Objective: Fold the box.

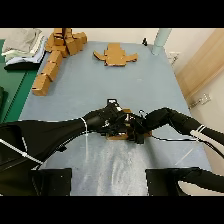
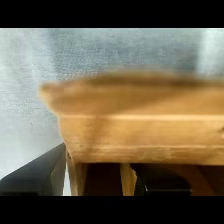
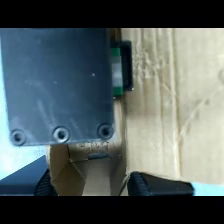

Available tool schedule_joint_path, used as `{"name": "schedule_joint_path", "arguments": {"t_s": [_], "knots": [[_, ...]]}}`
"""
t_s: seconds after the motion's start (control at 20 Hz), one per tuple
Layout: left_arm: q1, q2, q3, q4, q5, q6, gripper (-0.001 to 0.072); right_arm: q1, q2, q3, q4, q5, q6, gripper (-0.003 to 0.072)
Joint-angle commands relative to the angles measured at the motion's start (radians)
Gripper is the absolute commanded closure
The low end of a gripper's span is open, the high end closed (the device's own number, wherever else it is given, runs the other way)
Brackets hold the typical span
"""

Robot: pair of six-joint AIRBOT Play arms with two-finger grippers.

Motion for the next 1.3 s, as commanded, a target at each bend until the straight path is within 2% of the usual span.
{"name": "schedule_joint_path", "arguments": {"t_s": [0.0,0.25,0.55,0.75,0.85,0.9,0.95,1.0,1.15,1.25], "knots": [[0.018,0.010,0.013,-0.028,-0.026,0.010,0.0241,0.000,0.000,0.000,0.000,0.000,0.001,0.0162],[0.150,0.036,0.054,-0.264,-0.099,0.208,0.0240,0.000,0.000,0.000,0.000,0.000,0.001,0.0162],[0.385,0.037,0.114,-0.610,-0.201,0.459,0.0240,0.000,0.000,0.000,0.000,0.000,0.001,0.0162],[0.516,0.037,0.114,-0.633,-0.350,0.516,0.0240,0.000,0.000,0.000,0.000,0.000,0.001,0.0162],[0.561,0.037,0.114,-0.633,-0.380,0.595,0.0242,0.000,0.000,0.000,0.000,0.000,0.001,0.0162],[0.577,0.037,0.114,-0.632,-0.375,0.639,0.0279,0.000,0.000,0.000,0.000,0.000,0.001,0.0162],[0.591,0.037,0.114,-0.626,-0.361,0.705,0.0597,0.000,0.000,0.000,0.000,0.000,0.001,0.0162],[0.601,0.037,0.114,-0.613,-0.331,0.802,0.0697,0.000,0.000,0.000,0.000,0.000,0.001,0.0162],[0.600,0.037,0.111,-0.585,-0.301,1.106,0.0699,0.000,0.000,0.000,0.000,0.000,0.001,0.0162],[0.594,0.054,0.072,-0.585,-0.290,1.270,0.0701,0.000,0.000,0.000,0.000,0.000,0.001,0.0162]]}}
